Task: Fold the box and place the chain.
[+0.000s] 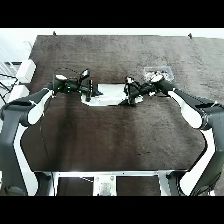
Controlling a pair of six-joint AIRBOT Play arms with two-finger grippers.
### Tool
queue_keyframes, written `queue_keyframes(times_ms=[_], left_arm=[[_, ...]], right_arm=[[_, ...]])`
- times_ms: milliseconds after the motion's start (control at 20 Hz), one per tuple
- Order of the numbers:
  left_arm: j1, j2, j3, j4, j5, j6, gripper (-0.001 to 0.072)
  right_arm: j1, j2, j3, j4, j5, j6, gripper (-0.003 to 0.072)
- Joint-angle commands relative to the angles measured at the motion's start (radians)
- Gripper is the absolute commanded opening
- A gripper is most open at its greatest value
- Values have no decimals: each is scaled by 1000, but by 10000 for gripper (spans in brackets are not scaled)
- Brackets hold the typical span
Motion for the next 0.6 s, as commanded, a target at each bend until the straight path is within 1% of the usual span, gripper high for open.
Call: queue_keyframes(times_ms=[0,50,100,550], left_arm=[[0,0,0,0,0,0,19],[0,0,0,0,0,0,20],[0,0,0,0,0,0,20],[0,0,0,0,0,0,20]], right_arm=[[1,-3,2,1,0,0,628],[1,-6,2,2,0,0,572],[1,-9,4,2,0,0,566],[-1,-14,5,8,7,0,567]])
